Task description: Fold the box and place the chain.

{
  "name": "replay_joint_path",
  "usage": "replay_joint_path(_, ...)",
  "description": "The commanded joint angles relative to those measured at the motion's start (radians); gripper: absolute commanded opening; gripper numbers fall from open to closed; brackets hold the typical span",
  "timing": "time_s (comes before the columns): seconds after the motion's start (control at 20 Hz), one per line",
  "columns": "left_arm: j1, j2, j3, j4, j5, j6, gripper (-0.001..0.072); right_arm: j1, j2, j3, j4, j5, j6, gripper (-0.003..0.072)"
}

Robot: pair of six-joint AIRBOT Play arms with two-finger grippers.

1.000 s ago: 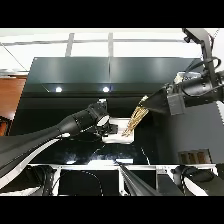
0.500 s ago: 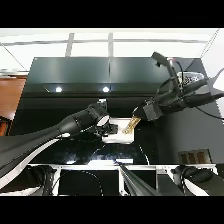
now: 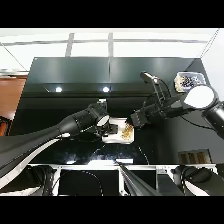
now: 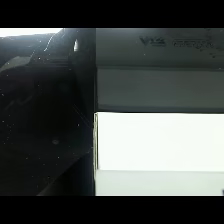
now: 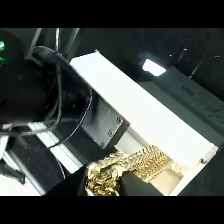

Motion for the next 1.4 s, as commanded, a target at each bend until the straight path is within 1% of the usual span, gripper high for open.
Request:
replay_joint_path(0.0, 0.000, 0.000, 0.001, 0.000, 0.002, 0.000, 0.0027, -0.012, -0.004, -0.012, -0.033, -0.019, 0.026, 0.0278)
replay_joint_path(0.15, 0.000, 0.000, 0.001, 0.001, 0.004, 0.000, 0.0027, -0.122, 0.034, -0.004, -0.101, 0.075, 0.026, 0.0277)
replay_joint_path(0.25, 0.000, 0.000, 0.001, 0.001, 0.004, 0.000, 0.0027, -0.222, 0.100, -0.006, -0.237, 0.127, 0.026, 0.0277)
replay_joint_path(0.35, 0.000, -0.001, 0.000, 0.001, 0.004, 0.000, 0.0027, -0.292, 0.166, -0.032, -0.393, 0.130, 0.027, 0.0277)
replay_joint_path(0.4, 0.000, -0.003, 0.000, 0.000, 0.006, 0.000, 0.0027, -0.319, 0.188, -0.051, -0.434, 0.109, 0.034, 0.0277)
replay_joint_path(0.5, 0.000, -0.011, 0.000, 0.000, 0.018, 0.000, 0.0027, -0.360, 0.203, -0.084, -0.436, 0.064, 0.038, 0.0277)
replay_joint_path(0.65, 0.000, -0.013, 0.000, -0.001, 0.000, 0.001, 0.0028, -0.363, 0.203, -0.138, -0.386, -0.008, 0.037, 0.0277)
replay_joint_path(0.75, 0.001, -0.010, 0.002, -0.002, -0.004, 0.001, 0.0028, -0.363, 0.203, -0.164, -0.366, -0.028, 0.037, 0.0277)
replay_joint_path(0.8, 0.000, -0.008, 0.006, -0.005, -0.010, 0.000, 0.0041, -0.364, 0.203, -0.175, -0.366, -0.034, 0.037, 0.0277)
replay_joint_path(0.9, 0.000, -0.008, 0.033, 0.000, -0.038, -0.008, 0.0398, -0.364, 0.203, -0.191, -0.367, -0.038, 0.035, 0.0277)
replay_joint_path(0.95, 0.000, -0.005, 0.053, 0.002, -0.050, -0.008, 0.0445, -0.364, 0.203, -0.195, -0.367, -0.038, 0.036, 0.0277)
replay_joint_path(1.05, -0.002, 0.018, 0.084, 0.010, -0.050, 0.006, 0.0447, -0.364, 0.203, -0.195, -0.365, -0.037, 0.037, 0.0277)
replay_joint_path(1.15, -0.002, 0.068, 0.091, 0.013, -0.051, 0.067, 0.0447, -0.364, 0.203, -0.195, -0.362, -0.035, 0.041, 0.0277)
replay_joint_path(1.25, -0.002, 0.136, 0.090, 0.027, -0.087, 0.132, 0.0447, -0.364, 0.203, -0.195, -0.363, -0.023, 0.041, 0.0277)
replay_joint_path(1.35, -0.001, 0.226, 0.066, 0.059, -0.130, 0.180, 0.0447, -0.364, 0.203, -0.195, -0.362, -0.015, 0.042, 0.0277)
